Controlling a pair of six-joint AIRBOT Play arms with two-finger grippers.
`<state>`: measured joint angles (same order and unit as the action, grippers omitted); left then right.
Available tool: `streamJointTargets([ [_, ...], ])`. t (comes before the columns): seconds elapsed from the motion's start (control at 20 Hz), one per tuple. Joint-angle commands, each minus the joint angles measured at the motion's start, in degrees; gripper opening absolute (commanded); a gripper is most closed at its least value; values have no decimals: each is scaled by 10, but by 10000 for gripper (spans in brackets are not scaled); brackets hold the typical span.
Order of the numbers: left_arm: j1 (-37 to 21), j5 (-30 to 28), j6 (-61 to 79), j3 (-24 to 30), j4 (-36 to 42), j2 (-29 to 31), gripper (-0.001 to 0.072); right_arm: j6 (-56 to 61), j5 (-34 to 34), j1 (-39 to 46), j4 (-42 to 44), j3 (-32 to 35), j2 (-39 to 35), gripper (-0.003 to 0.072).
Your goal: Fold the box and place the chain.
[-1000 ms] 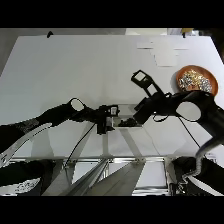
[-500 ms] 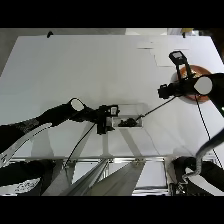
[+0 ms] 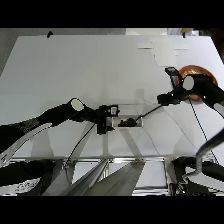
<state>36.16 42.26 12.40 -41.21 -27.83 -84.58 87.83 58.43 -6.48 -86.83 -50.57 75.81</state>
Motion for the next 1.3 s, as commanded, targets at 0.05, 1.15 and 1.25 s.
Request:
streamJointTargets([
  [0.05, 0, 0, 0, 0, 0, 0, 209, 7, 4, 1, -2, 0, 39, 396],
  [1.15, 0, 0, 0, 0, 0, 0, 209, -9, 14, 1, -5, 1, 38, 18],
  [1.25, 0, 0, 0, 0, 0, 0, 209, -9, 23, 1, -3, 1, 0, 18],
])
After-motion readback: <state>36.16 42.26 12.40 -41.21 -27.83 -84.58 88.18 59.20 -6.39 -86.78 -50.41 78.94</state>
